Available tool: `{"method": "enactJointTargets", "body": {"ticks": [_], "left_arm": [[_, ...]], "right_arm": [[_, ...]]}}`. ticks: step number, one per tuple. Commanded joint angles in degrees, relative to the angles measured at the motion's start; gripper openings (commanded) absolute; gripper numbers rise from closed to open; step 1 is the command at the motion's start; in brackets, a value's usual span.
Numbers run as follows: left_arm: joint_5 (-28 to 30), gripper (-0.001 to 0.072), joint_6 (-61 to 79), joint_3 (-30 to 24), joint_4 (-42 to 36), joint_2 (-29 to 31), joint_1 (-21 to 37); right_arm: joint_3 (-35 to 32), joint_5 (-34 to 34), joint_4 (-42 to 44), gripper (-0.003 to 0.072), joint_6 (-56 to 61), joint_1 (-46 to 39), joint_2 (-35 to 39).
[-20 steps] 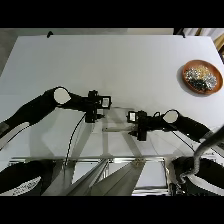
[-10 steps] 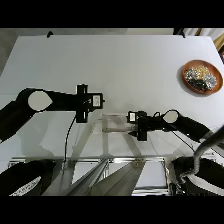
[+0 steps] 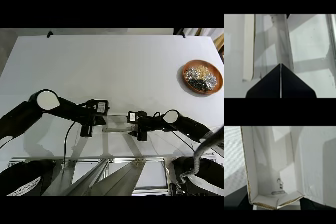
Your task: Fold the box and place the chain.
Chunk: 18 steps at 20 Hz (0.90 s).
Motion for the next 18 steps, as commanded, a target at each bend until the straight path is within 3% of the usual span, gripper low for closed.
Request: {"method": "enactJointTargets", "body": {"ticks": [1, 5, 11, 15, 18], "left_arm": [[9.46, 0.0006, 2.75, -0.13, -7.21, -4.98, -1.51], [23.65, 0.0005, -0.09, -0.13, -8.92, -10.38, -1.38], [22.62, 0.0005, -1.42, -0.17, -8.76, -16.28, -2.16], [22.38, 0.0005, -1.31, -0.15, -8.04, -14.82, -2.01], [20.92, 0.0005, -4.55, -0.15, -2.78, -10.32, -1.36]], "right_arm": [[0.00, 0.00, 0.00, 0.0311, 0.02, -0.02, 0.04], [0.00, 0.00, -0.02, 0.0311, 0.02, -0.02, 0.04], [0.00, 0.00, -0.04, 0.0311, 0.02, -0.02, 0.04], [0.00, 0.00, -0.15, 0.0311, 0.02, -0.02, 0.04], [0.00, 0.00, -0.15, 0.0311, 0.02, -0.02, 0.04]]}}
